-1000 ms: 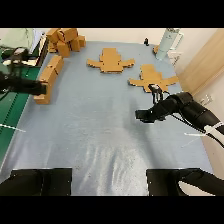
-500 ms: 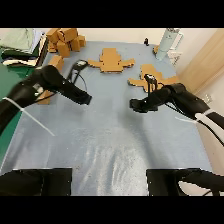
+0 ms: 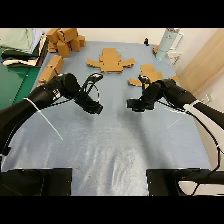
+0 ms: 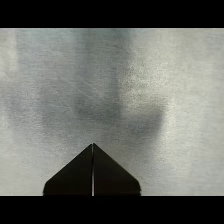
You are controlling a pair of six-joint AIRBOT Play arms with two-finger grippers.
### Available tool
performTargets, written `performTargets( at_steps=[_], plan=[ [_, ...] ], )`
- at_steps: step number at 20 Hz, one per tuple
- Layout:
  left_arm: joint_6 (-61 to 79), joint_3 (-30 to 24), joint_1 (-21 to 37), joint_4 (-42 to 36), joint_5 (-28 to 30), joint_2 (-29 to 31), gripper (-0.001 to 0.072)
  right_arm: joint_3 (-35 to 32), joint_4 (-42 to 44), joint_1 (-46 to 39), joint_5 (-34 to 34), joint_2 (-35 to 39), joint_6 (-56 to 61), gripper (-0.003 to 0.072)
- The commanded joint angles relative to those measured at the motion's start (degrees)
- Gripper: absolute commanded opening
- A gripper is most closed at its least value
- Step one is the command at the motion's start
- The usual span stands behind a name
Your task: Fold the box.
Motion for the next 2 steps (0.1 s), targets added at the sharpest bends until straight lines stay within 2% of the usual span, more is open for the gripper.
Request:
performTargets(
  at_steps=[1, 2],
  plan=[
    [-0.2, 0.1, -0.3, -0.1, -0.1, -0.2, 0.0015, 0.3, 0.0, 0.0, -0.3, -0.4, 0.0, 0.0003],
    [-0.2, 0.1, -0.3, -0.1, -0.1, -0.2, 0.0014, 0.3, 0.0, 0.0, -0.3, -0.4, 0.0, 0.0003]
  ],
)
